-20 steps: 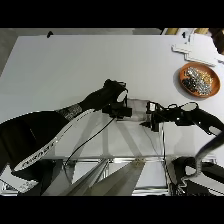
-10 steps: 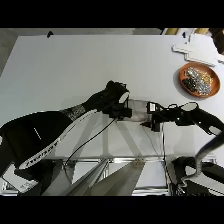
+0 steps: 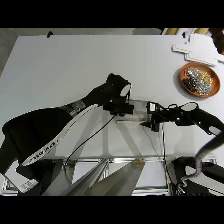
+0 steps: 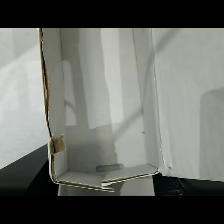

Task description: Fold the box and place the chain.

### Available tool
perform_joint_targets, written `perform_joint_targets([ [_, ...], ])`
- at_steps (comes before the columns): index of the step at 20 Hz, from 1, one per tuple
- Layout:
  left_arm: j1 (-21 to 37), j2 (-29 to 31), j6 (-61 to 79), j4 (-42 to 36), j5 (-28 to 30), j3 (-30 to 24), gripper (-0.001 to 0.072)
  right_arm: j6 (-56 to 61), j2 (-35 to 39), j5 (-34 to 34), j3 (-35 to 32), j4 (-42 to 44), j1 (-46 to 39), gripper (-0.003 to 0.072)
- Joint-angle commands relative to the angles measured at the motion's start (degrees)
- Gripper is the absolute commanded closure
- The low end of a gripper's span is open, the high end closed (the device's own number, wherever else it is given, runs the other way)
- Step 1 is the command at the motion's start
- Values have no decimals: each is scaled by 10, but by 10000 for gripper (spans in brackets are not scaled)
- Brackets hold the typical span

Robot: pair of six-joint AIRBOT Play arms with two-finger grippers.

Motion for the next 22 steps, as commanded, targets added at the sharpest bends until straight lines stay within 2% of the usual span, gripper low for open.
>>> perform_joint_targets([
  [1, 1, -12, 0, 6, -25, 9, 542, 0, 0, 1, 0, -1, 0, 259],
  [4, -7, -28, -2, 6, -42, 9, 542, 0, 0, 1, 0, -1, 0, 259],
  [5, -7, -30, -2, 6, -44, 9, 576, 0, 0, 1, 0, -1, 0, 259],
  [7, -7, -30, -5, 6, -43, 9, 700, 0, 0, 1, 0, -1, 0, 259],
  [10, -5, -30, -5, 6, -41, 9, 707, 0, 0, 1, 0, -1, 0, 259],
  [11, -5, -30, -5, 6, -41, 9, 662, 0, 0, 1, 0, -1, 0, 259],
  [13, -2, -25, 5, -10, -45, 9, 314, 0, 0, 1, 0, -1, 0, 259],
  [14, 2, -20, 20, -21, -48, 9, 209, 0, 0, 1, 0, -1, 0, 259],
  [15, 7, -11, 42, -32, -49, 9, 189, 0, 0, 1, 0, -1, 0, 259],
  [20, 58, 65, 235, -40, -62, 9, 188, 0, 0, 1, 0, -1, 0, 259],
  [22, 83, 107, 348, -39, -108, 6, 189, 0, 0, 1, 0, -1, 0, 259],
])
